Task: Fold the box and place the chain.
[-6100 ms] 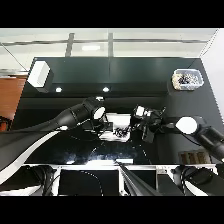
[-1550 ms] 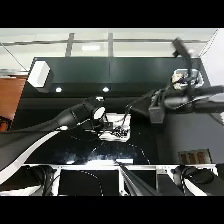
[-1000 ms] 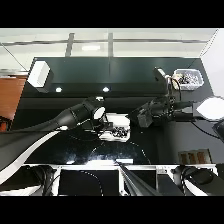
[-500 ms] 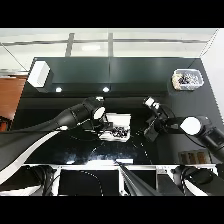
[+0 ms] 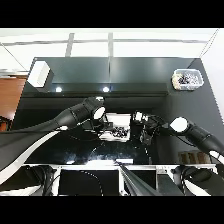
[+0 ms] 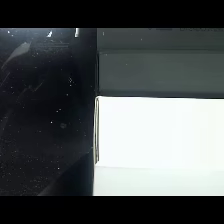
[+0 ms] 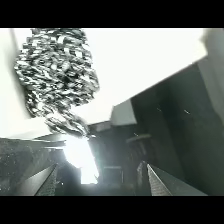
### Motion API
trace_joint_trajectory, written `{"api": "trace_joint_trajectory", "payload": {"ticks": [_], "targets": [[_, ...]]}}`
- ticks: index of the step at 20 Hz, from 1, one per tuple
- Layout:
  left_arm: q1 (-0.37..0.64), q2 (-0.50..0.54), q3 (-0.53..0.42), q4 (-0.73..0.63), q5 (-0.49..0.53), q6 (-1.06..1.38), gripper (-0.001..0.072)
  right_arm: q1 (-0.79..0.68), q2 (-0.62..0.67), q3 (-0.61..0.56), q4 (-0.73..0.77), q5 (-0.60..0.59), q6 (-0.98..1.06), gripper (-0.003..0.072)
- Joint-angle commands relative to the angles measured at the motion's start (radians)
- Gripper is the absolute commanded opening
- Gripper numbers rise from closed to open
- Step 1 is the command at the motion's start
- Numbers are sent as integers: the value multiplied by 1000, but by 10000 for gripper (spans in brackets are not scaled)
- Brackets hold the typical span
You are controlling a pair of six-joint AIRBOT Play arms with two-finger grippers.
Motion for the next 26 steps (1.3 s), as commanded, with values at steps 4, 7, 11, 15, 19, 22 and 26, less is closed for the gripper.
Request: {"api": "trace_joint_trajectory", "payload": {"ticks": [4, 7, 11, 15, 19, 22, 26], "targets": [[0, 0, 0, 0, 0, 0, 31, 0, -67, -2, 121, -5, -189, 610], [0, 0, 0, 0, 0, 0, 31, 3, -74, -2, 223, -6, -261, 610], [0, 0, 0, 0, 0, 0, 31, 21, -88, -2, 229, -5, -275, 420], [0, 0, 0, 0, 0, 0, 31, 21, -88, -2, 229, -5, -275, 420], [0, 0, 0, 0, 0, 0, 31, 21, -88, -2, 229, -4, -275, 419], [0, 0, 0, 0, 0, 0, 31, 21, -88, -2, 229, 10, -275, 9], [0, 0, 0, 0, 0, 0, 31, 21, -88, -2, 220, 27, -282, 9]]}}
